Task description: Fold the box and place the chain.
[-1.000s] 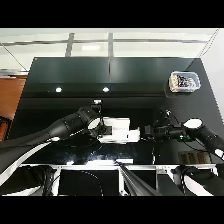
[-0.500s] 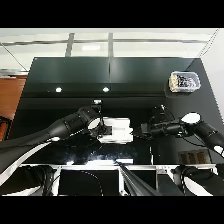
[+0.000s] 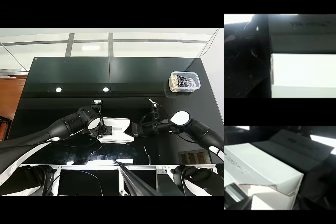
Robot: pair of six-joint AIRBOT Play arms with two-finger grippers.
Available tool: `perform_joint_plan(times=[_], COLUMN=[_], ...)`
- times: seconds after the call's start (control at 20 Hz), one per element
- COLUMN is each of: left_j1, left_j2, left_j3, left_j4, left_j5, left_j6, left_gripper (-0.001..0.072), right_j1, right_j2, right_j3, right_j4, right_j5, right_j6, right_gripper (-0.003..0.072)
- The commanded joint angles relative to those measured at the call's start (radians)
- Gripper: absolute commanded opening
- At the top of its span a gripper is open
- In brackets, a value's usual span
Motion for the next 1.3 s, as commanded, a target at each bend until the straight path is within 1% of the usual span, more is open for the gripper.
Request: perform_joint_plan(times=[0.0,0.25,0.3,0.35,0.55,0.8,1.2,1.25], left_j1=[0.000,0.000,0.000,0.000,0.000,0.000,0.000,0.000], left_j2=[-0.001,-0.001,-0.001,-0.001,-0.001,-0.001,-0.001,-0.001], left_j3=[-0.001,-0.001,-0.001,-0.001,-0.001,-0.001,-0.001,-0.001], left_j4=[0.000,0.000,0.000,0.000,0.000,0.000,0.000,0.000], left_j5=[0.000,0.001,0.001,0.001,0.000,0.000,0.001,0.001], left_j6=[0.000,0.000,0.000,0.000,0.000,0.000,0.000,0.000], left_gripper=[0.0030,0.0030,0.0030,0.0030,0.0030,0.0030,0.0030,0.0030], right_j1=[0.062,0.124,0.131,0.136,0.137,0.136,0.136,0.136], right_j2=[-0.016,-0.042,-0.050,-0.054,-0.069,-0.069,-0.069,-0.069], right_j3=[0.037,0.093,0.111,0.123,0.153,0.182,0.208,0.208], right_j4=[-0.121,-0.272,-0.291,-0.292,-0.292,-0.296,-0.312,-0.325], right_j5=[-0.030,-0.050,-0.049,-0.050,-0.016,0.085,0.105,0.112], right_j6=[0.097,0.307,0.337,0.350,0.409,0.414,0.421,0.421], right_gripper=[0.0646,0.0643,0.0633,0.0605,0.0604,0.0604,0.0601,0.0515])
